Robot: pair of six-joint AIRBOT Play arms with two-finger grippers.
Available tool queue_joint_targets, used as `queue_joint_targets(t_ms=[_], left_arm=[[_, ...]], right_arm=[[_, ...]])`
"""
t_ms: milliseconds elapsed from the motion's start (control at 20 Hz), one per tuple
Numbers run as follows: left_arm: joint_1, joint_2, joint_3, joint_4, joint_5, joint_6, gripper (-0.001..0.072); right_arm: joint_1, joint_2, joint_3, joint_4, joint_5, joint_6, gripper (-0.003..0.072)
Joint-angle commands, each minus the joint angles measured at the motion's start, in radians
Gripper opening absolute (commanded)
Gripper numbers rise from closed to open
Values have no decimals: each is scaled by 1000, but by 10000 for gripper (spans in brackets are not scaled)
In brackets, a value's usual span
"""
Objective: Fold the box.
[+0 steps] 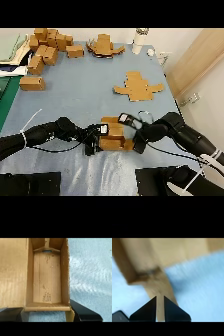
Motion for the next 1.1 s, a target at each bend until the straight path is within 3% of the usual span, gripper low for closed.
queue_joint_targets(t_ms=[0, 100, 150, 300, 550, 1050], left_arm=[[0, -1, 1, 2, -1, 1, 472], [0, -1, 1, 2, -1, 1, 471], [0, -1, 1, 2, -1, 1, 471], [0, -1, 1, 2, -1, 1, 471], [0, -1, 1, 2, -1, 1, 472], [0, -1, 1, 2, -1, 1, 471]], right_arm=[[-3, 67, 47, -373, -142, 533, 57], [-53, 78, 34, -521, -191, 763, 48], [-109, 72, 10, -527, -196, 865, 40], [-254, 26, -60, -223, -134, 821, 5], [-262, -26, -105, 240, 45, 571, 5], [-260, -94, -121, 263, 88, 481, 5]])
